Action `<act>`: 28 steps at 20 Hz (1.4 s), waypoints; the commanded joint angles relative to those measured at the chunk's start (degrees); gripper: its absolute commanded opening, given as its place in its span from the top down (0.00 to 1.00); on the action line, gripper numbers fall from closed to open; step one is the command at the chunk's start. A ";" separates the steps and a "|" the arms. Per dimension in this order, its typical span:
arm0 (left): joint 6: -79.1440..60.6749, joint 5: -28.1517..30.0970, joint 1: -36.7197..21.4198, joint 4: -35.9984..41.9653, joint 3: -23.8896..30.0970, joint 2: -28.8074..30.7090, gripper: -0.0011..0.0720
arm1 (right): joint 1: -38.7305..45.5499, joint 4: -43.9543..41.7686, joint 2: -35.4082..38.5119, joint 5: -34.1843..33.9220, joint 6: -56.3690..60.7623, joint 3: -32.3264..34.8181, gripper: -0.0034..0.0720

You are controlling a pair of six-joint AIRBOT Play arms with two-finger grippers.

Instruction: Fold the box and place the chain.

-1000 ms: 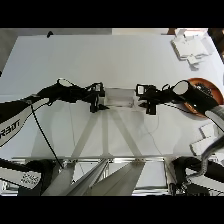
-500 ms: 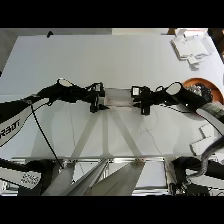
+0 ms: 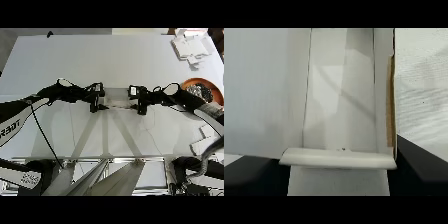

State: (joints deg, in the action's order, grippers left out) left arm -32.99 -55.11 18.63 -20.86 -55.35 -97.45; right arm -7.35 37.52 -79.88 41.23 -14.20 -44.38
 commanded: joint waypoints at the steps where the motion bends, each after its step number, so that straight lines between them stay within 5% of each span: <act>1: 0.00 0.04 0.02 0.04 -0.02 0.04 0.52 | -0.09 -1.90 -0.04 -0.33 0.20 0.02 0.33; 3: 0.00 0.02 0.02 0.04 -0.02 0.04 0.52 | -0.07 -1.60 -0.02 -0.31 0.22 0.02 0.43; 5: 0.00 0.04 0.02 0.04 -0.02 0.04 0.52 | -0.09 -1.33 0.31 0.15 0.68 0.02 0.82; 6: 0.00 0.04 0.02 0.04 -0.02 0.04 0.52 | -0.07 -1.20 1.07 0.09 1.29 0.02 0.91; 15: 0.00 0.04 0.02 0.04 -0.02 0.04 0.52 | 0.22 12.85 20.02 1.29 24.70 0.02 0.94; 19: 0.00 0.04 0.02 0.04 -0.02 0.04 0.52 | 5.22 24.74 26.53 1.22 46.82 0.02 0.94; 23: 0.00 0.04 0.02 0.04 -0.02 0.04 0.52 | 15.72 29.27 24.30 6.86 68.37 0.04 0.94; 28: 0.00 0.04 0.02 0.04 -0.02 0.04 0.52 | 20.81 26.21 14.75 17.49 72.52 0.70 0.95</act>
State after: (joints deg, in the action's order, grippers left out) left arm -32.99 -55.07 18.65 -20.82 -55.35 -97.45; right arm 10.81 64.93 -60.77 52.95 52.75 -44.10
